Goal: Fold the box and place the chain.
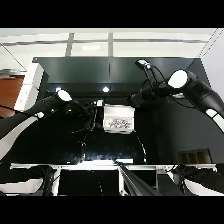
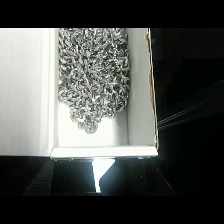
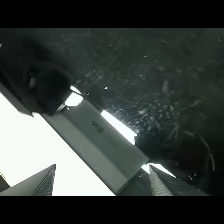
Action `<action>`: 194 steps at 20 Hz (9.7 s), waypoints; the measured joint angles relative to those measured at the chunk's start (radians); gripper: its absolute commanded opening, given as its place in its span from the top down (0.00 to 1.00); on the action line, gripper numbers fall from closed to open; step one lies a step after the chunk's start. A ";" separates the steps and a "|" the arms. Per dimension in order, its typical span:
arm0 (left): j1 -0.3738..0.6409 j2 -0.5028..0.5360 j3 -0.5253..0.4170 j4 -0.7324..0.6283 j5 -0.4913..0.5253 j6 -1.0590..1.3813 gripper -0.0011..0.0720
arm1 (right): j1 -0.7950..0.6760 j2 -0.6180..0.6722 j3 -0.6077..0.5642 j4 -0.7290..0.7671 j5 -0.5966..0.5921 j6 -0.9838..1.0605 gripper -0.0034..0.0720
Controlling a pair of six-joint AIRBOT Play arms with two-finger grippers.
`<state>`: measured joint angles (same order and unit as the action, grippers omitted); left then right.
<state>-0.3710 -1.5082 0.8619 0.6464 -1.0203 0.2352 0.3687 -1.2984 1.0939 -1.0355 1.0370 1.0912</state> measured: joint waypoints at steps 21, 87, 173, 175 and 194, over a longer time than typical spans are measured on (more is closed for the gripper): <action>0.000 0.000 0.000 0.001 0.000 0.000 0.30 | 0.109 -0.013 0.000 -0.059 0.214 -0.341 0.20; 0.000 0.000 0.000 0.001 -0.001 0.000 0.30 | 0.080 0.105 -0.166 0.029 0.062 -0.466 0.59; 0.000 0.000 0.000 0.003 -0.001 0.001 0.30 | 0.125 0.087 -0.211 -0.058 0.024 -0.388 0.60; 0.000 0.000 0.000 0.003 -0.001 0.001 0.30 | 0.125 0.086 -0.211 -0.058 0.024 -0.388 0.60; -0.001 0.000 0.000 0.003 0.000 0.004 0.30 | 0.125 0.087 -0.178 -0.055 0.030 -0.361 0.44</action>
<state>-0.3717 -1.5082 0.8619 0.6498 -1.0199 0.2390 0.4938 -1.2118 0.9157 -1.0908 1.0668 0.7300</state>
